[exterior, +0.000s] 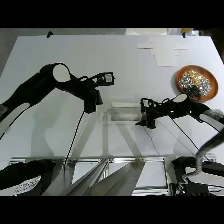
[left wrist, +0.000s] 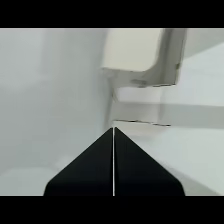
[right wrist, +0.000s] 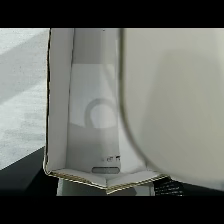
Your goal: Fold the box and place the chain.
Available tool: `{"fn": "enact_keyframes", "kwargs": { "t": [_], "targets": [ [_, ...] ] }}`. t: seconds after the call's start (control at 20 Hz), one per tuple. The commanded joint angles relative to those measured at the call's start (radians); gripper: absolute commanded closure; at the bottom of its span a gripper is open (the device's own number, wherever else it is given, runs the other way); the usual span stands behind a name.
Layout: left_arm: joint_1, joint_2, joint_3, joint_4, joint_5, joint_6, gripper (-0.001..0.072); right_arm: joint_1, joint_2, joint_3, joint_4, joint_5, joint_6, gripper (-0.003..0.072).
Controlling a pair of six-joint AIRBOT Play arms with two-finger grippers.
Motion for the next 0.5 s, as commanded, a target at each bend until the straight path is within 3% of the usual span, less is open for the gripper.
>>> {"fn": "enact_keyframes", "kwargs": {
  "t": [0.0, 0.25, 0.45],
  "targets": [
    [-0.039, 0.054, 0.0, -0.084, -0.069, -0.1, 0.0707, 0.0, 0.001, 0.0, 0.0, 0.0, 0.0, 0.0275],
    [-0.185, -0.006, 0.0, -0.066, 0.061, -0.104, 0.0707, 0.0, 0.001, 0.0, 0.0, 0.0, 0.0, 0.0275],
    [-0.243, -0.064, 0.0, -0.067, 0.335, -0.16, 0.0707, 0.0, 0.001, 0.0, 0.0, -0.001, 0.0, 0.0275]
  ]
}}
